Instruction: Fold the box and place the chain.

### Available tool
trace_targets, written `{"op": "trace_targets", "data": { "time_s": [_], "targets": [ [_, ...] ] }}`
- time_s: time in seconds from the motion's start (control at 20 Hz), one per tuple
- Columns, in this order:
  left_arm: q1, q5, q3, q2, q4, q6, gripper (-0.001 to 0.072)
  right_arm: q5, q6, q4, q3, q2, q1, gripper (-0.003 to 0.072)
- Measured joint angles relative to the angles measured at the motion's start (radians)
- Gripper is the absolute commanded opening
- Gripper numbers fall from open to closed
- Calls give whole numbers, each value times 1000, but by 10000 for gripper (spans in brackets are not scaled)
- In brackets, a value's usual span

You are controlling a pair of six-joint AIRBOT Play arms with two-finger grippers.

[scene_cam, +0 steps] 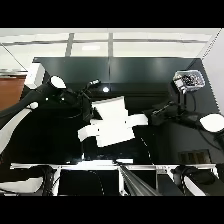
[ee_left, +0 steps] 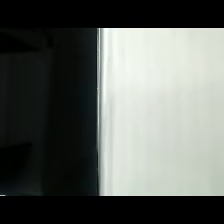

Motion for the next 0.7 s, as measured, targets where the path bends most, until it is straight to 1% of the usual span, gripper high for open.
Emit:
{"op": "trace_targets", "data": {
  "time_s": [0.05, 0.15, 0.25, 0.3, 0.35, 0.45, 0.55, 0.7],
  "targets": [
    [-17, 38, -16, 20, -5, 37, 23, 20, -56, -46, 22, -1, -6, 569],
    [-59, 137, -42, 44, 1, 152, 24, 44, -155, -103, 36, -6, -14, 572],
    [-99, 217, -55, 52, 7, 268, 24, 52, -237, -138, 24, -15, -13, 575],
    [-116, 256, -59, 53, 8, 306, 23, 54, -267, -150, 13, -20, -5, 688],
    [-130, 291, -62, 52, 8, 333, 23, 53, -295, -156, -1, -26, 9, 706],
    [-149, 336, -66, 43, 10, 352, 23, 49, -331, -161, -26, -34, 49, 707],
    [-158, 364, -68, 31, 10, 330, 23, 29, -362, -130, -50, -44, 90, 706],
    [-167, 382, -69, 12, 9, 298, 23, 15, -446, -85, -75, -68, 138, 697]
  ]
}}
